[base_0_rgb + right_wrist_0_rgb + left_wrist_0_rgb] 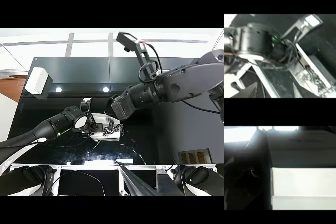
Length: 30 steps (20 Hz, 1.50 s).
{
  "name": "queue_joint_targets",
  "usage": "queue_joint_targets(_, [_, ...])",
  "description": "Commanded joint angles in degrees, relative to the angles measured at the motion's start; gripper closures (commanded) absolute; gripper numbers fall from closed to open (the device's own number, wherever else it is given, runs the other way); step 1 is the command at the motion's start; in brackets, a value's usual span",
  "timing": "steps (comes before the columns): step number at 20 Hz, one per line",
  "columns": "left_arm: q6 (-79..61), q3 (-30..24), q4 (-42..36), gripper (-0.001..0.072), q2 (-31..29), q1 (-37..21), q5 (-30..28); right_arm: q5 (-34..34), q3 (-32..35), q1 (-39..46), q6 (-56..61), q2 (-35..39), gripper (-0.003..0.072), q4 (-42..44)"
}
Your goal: Fold the box and place the chain.
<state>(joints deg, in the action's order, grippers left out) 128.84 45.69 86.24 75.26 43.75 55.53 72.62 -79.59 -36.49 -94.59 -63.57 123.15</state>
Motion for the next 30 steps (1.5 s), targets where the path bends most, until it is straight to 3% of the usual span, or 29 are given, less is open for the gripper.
queue_joint_targets(1, [0.0,0.0,0.1,0.0677,0.0,0.0,0.0,5.6,0.0,4.2,-0.5,0.7,0.0171,-7.2])
queue_joint_targets(3, [0.0,0.0,0.0,0.0677,0.0,0.0,0.0,8.3,0.8,9.0,-2.2,1.9,0.0171,-13.2])
queue_joint_targets(6, [0.0,0.0,0.0,0.0677,0.0,0.0,0.0,4.6,10.7,15.7,-8.5,3.3,0.0171,-14.0])
queue_joint_targets(8, [0.0,0.0,0.0,0.0677,0.0,0.0,0.0,-3.8,21.7,17.1,-13.0,3.3,0.0169,-13.6])
queue_joint_targets(10, [0.0,0.0,0.0,0.0678,0.0,0.0,0.0,-14.2,32.3,16.4,-17.9,3.2,-0.0019,-11.7])
queue_joint_targets(13, [0.0,0.0,0.0,0.0677,0.0,0.0,0.0,-25.6,42.7,11.9,-33.1,2.1,-0.0021,-7.3])
queue_joint_targets(17, [0.0,0.0,0.0,0.0678,0.0,0.0,0.0,-35.6,45.8,3.3,-56.8,0.3,-0.002,-6.3])
queue_joint_targets(19, [0.0,0.0,0.0,0.0677,0.0,0.0,0.1,-42.0,45.7,2.3,-61.0,-1.7,-0.0012,1.1])
queue_joint_targets(25, [0.0,0.0,0.0,0.0677,0.0,0.0,0.2,-40.2,45.7,2.0,-72.3,-5.6,-0.0012,8.3])
queue_joint_targets(30, [0.0,0.0,0.0,0.0677,0.0,0.0,0.2,-43.8,45.7,-0.5,-74.6,-7.5,-0.0012,8.9])
